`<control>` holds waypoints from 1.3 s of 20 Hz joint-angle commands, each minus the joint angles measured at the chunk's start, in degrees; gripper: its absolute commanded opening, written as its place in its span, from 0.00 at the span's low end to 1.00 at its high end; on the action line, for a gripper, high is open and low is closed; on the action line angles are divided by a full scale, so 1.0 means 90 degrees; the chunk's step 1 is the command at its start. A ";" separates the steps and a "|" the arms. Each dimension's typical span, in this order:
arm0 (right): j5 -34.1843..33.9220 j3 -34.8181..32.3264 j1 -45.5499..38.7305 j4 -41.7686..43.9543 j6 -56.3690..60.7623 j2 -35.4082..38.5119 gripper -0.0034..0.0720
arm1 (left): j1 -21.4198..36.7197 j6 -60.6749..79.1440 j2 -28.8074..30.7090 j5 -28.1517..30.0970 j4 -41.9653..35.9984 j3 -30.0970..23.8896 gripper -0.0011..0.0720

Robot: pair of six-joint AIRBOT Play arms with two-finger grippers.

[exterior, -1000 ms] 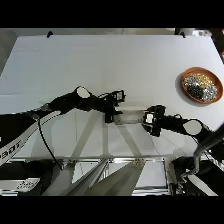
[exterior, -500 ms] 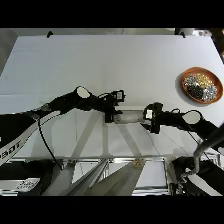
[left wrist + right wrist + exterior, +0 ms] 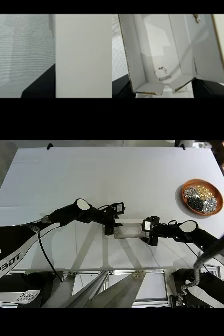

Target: Fold the box and place the chain.

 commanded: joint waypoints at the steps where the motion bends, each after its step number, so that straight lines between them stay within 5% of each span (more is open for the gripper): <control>1: 0.0238 0.0002 0.0000 0.0199 -0.0114 -0.0170 0.99 | -0.0005 -0.0002 -0.0002 0.0024 -0.0005 0.0002 0.03; 11: 0.0772 0.0002 -0.0214 0.0245 -0.0061 -0.0170 0.93 | -0.0005 -0.0002 -0.0002 0.0024 -0.0007 0.0002 0.03; 26: 0.0714 0.0010 -0.0396 0.0848 -0.0950 -0.0787 0.99 | -0.0005 -0.0002 -0.0002 0.0024 -0.0005 0.0002 0.03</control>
